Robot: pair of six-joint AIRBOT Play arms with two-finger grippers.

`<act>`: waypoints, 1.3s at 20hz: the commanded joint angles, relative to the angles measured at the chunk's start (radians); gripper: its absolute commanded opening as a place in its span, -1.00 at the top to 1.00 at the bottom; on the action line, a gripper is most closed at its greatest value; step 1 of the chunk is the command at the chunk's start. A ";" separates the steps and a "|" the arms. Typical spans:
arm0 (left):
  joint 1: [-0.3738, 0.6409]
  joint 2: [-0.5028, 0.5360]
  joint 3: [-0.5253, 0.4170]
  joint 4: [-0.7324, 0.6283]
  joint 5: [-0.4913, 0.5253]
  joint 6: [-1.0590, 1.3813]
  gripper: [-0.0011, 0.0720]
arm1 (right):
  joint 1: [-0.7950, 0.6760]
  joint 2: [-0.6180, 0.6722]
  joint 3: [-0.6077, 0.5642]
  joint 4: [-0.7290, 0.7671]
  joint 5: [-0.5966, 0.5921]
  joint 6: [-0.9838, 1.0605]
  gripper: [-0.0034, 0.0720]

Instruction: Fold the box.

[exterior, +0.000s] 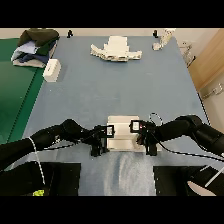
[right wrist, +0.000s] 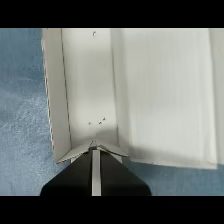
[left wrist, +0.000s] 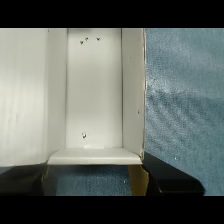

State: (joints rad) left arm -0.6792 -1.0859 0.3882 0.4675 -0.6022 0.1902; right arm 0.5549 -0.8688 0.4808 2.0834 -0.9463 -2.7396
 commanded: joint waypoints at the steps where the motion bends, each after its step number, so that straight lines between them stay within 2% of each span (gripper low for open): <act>1: 0.000 0.001 0.000 0.000 0.000 0.000 -0.46 | 0.019 -0.032 0.000 0.033 0.032 -0.002 0.68; 3: 0.000 0.001 0.000 0.000 0.000 0.000 -0.46 | 0.019 -0.052 0.000 0.045 0.031 -0.002 -0.22; 4: 0.000 0.001 0.000 0.000 0.000 0.000 -0.46 | 0.019 -0.052 0.000 0.045 0.030 -0.002 -0.32; 5: 0.000 0.001 0.000 0.000 0.000 0.000 -0.46 | 0.019 -0.051 0.000 0.044 0.030 -0.002 -0.33; 7: 0.000 0.001 0.000 0.000 0.000 0.000 -0.46 | 0.019 -0.051 0.000 0.040 0.025 0.021 -0.54; 10: 0.000 0.001 0.000 0.000 0.000 0.000 -0.46 | 0.019 -0.046 0.000 0.016 -0.002 0.069 -0.54; 11: 0.000 0.001 0.000 0.000 0.000 0.000 -0.46 | 0.019 -0.037 0.000 0.004 -0.011 0.097 -0.53; 12: 0.000 0.001 0.000 0.000 0.000 0.000 -0.46 | 0.019 -0.026 0.002 -0.018 -0.026 0.151 -0.36; 13: 0.000 0.001 0.000 0.000 0.000 0.000 -0.46 | 0.018 -0.014 0.005 -0.045 -0.050 0.224 0.00; 14: 0.000 0.001 0.000 0.000 0.000 0.000 -0.46 | 0.018 -0.003 0.014 -0.095 -0.087 0.317 0.46; 15: 0.000 0.001 0.000 0.000 0.000 0.000 -0.46 | 0.018 0.009 0.023 -0.160 -0.124 0.424 0.81; 16: 0.000 0.001 0.000 0.000 0.000 0.000 -0.46 | 0.018 0.024 0.032 -0.234 -0.166 0.557 0.90; 19: 0.000 0.001 0.000 0.000 0.000 0.000 -0.46 | 0.018 0.088 0.060 -0.386 -0.275 0.883 0.90; 22: 0.000 0.001 0.000 0.000 0.000 0.000 -0.46 | -0.043 0.129 0.062 -0.653 -0.360 1.384 0.91; 24: 0.000 0.001 0.000 0.000 0.000 0.000 -0.46 | -0.163 0.124 0.058 -0.644 -0.370 1.535 0.91; 26: 0.000 0.001 0.000 0.000 0.001 0.000 -0.46 | -0.309 0.109 0.046 -0.528 -0.325 1.520 0.91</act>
State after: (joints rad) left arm -0.6792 -1.0863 0.3882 0.4671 -0.6022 0.1902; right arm 0.3939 -0.7582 0.5339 1.5459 -1.2663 -1.4250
